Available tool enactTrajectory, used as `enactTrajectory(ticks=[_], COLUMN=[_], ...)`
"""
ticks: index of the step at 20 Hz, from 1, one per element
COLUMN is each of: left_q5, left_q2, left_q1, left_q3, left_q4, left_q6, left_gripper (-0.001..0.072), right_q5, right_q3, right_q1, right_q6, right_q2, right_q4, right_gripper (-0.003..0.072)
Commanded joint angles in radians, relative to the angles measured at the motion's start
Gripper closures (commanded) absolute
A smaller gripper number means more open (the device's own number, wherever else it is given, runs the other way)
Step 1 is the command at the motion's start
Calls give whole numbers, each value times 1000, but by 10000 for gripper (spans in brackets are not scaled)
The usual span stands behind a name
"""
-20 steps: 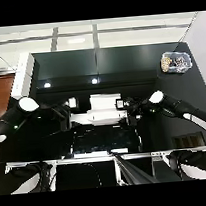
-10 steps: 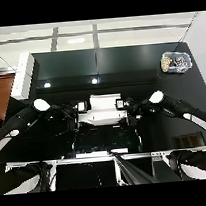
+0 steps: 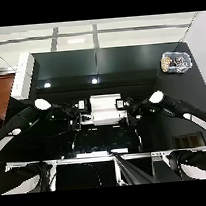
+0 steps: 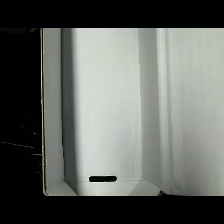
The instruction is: Fold the box and place the chain.
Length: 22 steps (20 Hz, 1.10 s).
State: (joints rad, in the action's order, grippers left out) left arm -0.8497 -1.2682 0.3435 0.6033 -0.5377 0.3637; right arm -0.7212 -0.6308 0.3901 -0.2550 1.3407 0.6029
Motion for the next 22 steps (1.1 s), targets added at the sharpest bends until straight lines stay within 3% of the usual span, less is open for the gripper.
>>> enactTrajectory(ticks=[1, 4, 13, 15, 16, 18, 19, 20, 21, 22], left_q5=[-8, -7, 20, 20, 20, 23, 23, 23, 22, 24], left_q2=[-11, -53, -93, -93, -93, -93, -93, -93, -93, -93], left_q1=[3, 14, 64, 64, 64, 64, 64, 64, 64, 68], left_q3=[0, 13, 43, 43, 43, 43, 43, 43, 43, 43], left_q4=[64, 151, 134, 123, 123, 123, 123, 122, 124, 124], left_q6=[-6, -5, -29, -29, -29, -30, -31, -31, -31, -31], left_gripper=[488, 488, 490, 595, 587, 351, 363, 529, 535, 346], right_q5=[0, 0, 0, 0, 0, 0, 0, 0, 0, 0], right_q3=[0, 0, 0, 0, 0, 0, 0, 0, 0, 0], right_q1=[1, 1, 1, 1, 1, 1, 1, 1, 1, 1], right_q6=[0, 0, 0, 0, 0, 0, 0, 0, 0, 0], right_q2=[0, 0, 0, 0, 0, 0, 0, 0, 0, 0], right_q4=[0, 0, 0, 0, 0, 0, 0, 0, 0, 0], right_gripper=[486, 486, 486, 486, 486, 487, 487, 487, 487, 486])
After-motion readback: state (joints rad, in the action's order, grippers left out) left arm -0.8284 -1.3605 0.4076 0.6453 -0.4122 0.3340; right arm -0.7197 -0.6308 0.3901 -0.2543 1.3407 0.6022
